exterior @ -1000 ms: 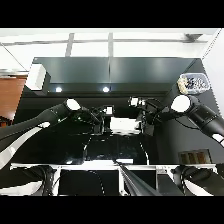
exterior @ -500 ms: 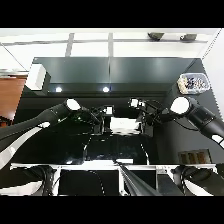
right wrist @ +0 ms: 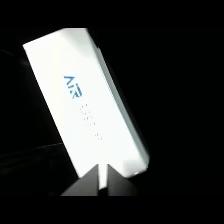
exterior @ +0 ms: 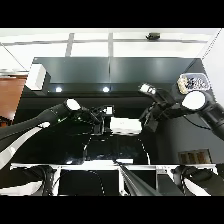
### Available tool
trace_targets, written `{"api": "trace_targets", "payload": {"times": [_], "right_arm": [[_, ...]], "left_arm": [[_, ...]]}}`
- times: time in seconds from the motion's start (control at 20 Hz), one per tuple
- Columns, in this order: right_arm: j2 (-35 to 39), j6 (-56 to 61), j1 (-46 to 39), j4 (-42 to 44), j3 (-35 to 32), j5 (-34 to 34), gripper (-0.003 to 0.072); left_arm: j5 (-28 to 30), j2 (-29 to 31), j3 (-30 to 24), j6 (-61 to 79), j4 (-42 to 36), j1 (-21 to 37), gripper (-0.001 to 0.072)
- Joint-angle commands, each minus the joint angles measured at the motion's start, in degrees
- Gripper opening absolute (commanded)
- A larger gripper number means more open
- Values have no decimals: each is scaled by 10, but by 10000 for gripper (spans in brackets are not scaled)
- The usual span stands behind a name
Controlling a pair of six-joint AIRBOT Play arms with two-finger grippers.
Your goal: Fold the box and place the chain.
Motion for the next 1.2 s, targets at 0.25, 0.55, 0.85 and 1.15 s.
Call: {"api": "trace_targets", "payload": {"times": [0.25,0.55,0.85,1.15], "right_arm": [[0,76,-76,445,-207,-66,15],[-17,80,-36,447,-208,-145,15],[-27,114,-10,358,-208,-193,15],[-32,136,-10,308,-208,-195,15]], "left_arm": [[0,0,0,1,0,0,405],[0,0,0,1,0,0,405],[0,0,0,1,0,0,405],[0,0,0,1,0,0,405]]}}
